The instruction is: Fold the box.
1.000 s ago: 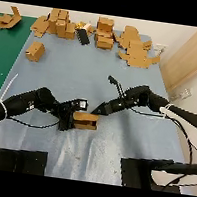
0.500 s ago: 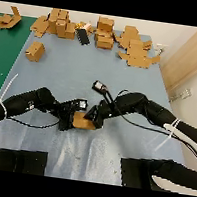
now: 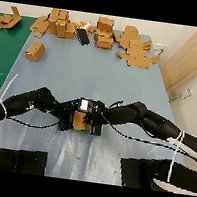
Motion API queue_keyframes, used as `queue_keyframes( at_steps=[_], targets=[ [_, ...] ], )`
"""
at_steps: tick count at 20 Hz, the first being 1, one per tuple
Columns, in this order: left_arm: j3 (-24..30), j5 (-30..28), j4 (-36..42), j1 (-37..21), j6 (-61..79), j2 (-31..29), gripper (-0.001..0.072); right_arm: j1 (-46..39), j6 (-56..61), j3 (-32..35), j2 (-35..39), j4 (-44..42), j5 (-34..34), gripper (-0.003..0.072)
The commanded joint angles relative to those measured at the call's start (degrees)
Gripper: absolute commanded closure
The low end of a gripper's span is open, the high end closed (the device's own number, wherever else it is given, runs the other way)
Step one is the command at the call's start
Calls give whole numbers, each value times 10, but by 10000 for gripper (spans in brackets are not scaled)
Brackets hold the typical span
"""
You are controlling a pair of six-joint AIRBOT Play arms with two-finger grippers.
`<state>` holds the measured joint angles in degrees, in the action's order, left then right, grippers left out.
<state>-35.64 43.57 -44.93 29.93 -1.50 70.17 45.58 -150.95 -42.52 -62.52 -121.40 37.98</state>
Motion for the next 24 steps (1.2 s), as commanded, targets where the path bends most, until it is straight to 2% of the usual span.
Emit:
queue_keyframes(
  at_steps=[1,3,4,5,6,8,9,12,16,19,24],
  targets=[
    [0,0,0,0,0,0,300,6,3,0,5,40,-10,519],
    [0,0,0,0,0,0,300,6,-2,0,10,40,14,519],
    [0,0,0,0,0,0,300,6,-4,0,16,40,30,481],
    [0,0,0,0,0,0,300,6,-6,0,23,40,37,359],
    [0,0,0,0,0,0,300,6,-6,0,31,40,44,301],
    [0,0,0,0,0,0,300,6,-7,0,38,45,49,290],
    [0,0,0,0,0,0,300,6,-11,0,37,52,47,235],
    [0,0,0,0,0,0,300,3,-2,0,18,55,16,235],
    [0,0,0,0,0,0,300,7,-1,0,12,77,20,234],
    [0,0,0,0,0,0,299,17,9,0,12,147,19,235],
    [0,0,0,0,0,0,300,75,177,0,21,309,15,235]
  ],
)
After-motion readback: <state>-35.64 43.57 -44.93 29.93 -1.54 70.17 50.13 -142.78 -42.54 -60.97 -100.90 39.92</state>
